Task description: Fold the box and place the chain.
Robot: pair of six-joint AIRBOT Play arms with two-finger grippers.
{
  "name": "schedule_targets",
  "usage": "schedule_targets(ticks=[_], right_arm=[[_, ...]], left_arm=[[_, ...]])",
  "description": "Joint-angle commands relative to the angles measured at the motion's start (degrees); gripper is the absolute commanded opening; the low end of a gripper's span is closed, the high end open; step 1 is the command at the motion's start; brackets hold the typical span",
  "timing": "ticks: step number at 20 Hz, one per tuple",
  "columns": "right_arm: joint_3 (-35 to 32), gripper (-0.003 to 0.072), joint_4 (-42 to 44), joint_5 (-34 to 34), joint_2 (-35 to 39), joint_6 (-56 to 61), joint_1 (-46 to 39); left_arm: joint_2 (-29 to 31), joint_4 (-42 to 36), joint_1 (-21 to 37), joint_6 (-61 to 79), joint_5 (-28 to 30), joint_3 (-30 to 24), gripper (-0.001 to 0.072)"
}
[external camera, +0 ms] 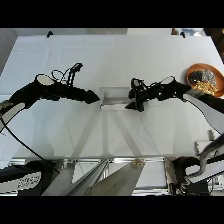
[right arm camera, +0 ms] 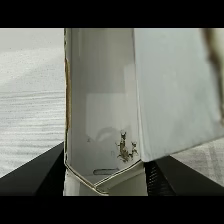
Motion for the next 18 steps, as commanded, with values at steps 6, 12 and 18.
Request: schedule_targets(ticks=[6,12,18], right_arm=[[0.1,0.0242,0.0,0.0,0.0,0.0,0.0],[0.1,0.0242,0.0,0.0,0.0,0.0,0.0],[0.1,0.0242,0.0,0.0,0.0,0.0,0.0]], left_arm=[[-0.1,-1.9,-0.6,2.7,-1.1,0.0,0.0542],[-2.9,-2.2,-2.5,2.6,2.0,0.0,0.0631],[-4.9,-3.5,-3.4,0.9,6.1,0.0,0.0666]])
